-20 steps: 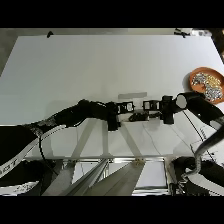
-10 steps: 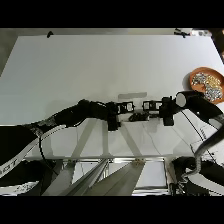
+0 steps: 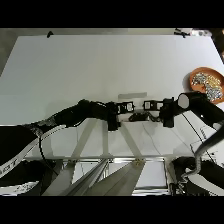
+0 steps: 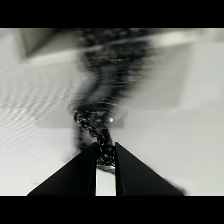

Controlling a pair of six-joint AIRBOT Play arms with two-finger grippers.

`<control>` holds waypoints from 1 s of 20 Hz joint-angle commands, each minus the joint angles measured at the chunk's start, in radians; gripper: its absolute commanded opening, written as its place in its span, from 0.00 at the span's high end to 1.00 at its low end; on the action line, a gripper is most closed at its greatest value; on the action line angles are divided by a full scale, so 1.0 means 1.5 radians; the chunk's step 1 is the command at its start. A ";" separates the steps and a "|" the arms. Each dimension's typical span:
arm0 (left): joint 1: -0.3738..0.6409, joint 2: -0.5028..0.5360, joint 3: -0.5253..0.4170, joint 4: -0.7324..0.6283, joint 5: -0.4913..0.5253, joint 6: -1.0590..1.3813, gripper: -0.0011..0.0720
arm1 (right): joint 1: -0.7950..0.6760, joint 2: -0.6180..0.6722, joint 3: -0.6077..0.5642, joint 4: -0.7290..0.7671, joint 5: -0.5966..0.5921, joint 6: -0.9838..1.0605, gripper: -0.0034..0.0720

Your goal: Fold the box and place the chain.

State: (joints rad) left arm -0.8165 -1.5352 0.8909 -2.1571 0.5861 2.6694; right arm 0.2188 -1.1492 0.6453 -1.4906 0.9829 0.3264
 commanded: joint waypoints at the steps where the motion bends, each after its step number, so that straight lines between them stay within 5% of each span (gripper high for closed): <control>1: 0.000 0.001 0.000 0.000 0.000 0.000 0.51 | 0.000 0.075 0.001 -0.004 0.018 0.033 0.93; 7: 0.000 0.001 0.001 0.000 0.000 0.000 0.51 | 0.000 0.278 0.001 0.024 0.015 0.063 0.93; 12: 0.000 0.001 0.000 0.000 0.000 0.000 0.51 | 0.000 0.410 0.001 0.242 -0.052 0.061 0.93; 20: 0.000 0.001 0.000 0.000 0.000 0.000 0.51 | 0.000 0.434 0.001 0.494 -0.075 0.038 0.94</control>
